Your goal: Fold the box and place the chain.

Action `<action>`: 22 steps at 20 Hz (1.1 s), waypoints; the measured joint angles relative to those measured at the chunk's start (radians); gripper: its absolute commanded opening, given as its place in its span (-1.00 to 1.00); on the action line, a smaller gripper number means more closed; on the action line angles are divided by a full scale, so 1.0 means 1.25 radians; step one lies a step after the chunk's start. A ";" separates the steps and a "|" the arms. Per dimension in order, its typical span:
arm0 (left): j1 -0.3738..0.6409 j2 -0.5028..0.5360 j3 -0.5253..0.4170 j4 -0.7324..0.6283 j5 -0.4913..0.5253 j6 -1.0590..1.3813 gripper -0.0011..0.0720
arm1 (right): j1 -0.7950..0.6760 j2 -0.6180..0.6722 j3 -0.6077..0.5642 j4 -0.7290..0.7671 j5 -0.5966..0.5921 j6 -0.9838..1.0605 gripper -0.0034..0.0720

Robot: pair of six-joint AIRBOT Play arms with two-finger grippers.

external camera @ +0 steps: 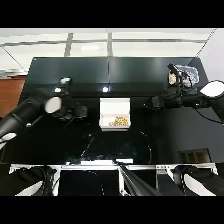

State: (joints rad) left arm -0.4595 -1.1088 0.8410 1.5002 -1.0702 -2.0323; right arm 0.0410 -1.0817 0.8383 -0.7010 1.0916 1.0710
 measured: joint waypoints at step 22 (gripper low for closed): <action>0.102 -0.187 -0.136 -0.732 0.206 1.791 0.98 | -0.019 0.000 0.000 -0.009 0.023 0.020 -0.02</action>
